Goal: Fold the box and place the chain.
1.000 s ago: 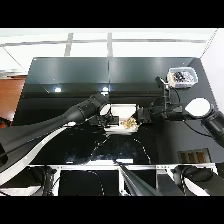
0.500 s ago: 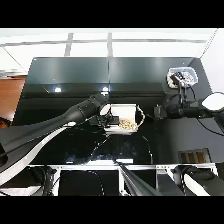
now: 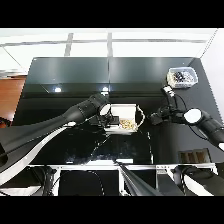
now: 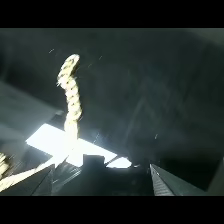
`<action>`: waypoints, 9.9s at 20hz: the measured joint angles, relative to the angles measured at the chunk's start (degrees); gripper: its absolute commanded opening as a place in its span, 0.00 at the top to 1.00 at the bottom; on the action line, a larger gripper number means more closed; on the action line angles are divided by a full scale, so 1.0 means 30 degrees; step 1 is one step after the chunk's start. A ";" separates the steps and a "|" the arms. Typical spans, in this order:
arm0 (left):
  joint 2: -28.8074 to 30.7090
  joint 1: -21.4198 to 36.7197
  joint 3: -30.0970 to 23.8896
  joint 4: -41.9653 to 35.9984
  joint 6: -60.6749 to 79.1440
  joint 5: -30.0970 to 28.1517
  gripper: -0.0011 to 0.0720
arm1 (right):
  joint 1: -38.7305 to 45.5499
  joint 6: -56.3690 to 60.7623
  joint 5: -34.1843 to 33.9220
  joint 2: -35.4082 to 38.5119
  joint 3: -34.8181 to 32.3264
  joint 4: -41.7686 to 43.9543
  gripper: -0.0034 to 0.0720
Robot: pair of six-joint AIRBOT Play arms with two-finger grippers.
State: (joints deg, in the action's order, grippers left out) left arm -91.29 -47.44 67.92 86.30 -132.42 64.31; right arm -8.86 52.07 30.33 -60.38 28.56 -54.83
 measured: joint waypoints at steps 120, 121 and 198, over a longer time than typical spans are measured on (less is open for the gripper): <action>1.1271 1.2692 -1.2211 -0.9792 1.9649 -0.3271 0.37 | 0.1712 0.5909 1.0790 0.1734 0.5858 0.1676 0.59; 1.0783 1.2910 -1.2276 -1.1570 2.3482 -0.3402 0.37 | 0.1712 0.6171 1.0797 0.1727 0.5865 0.1676 0.59; 0.3366 0.6229 -0.8517 -1.8076 4.7765 -0.7308 0.50 | -0.4248 -1.4863 0.8816 -0.2688 0.5734 0.4073 0.22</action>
State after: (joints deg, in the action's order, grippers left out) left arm -81.19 -28.75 42.37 32.08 10.87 42.39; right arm -21.61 7.49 56.77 -68.45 45.76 -42.61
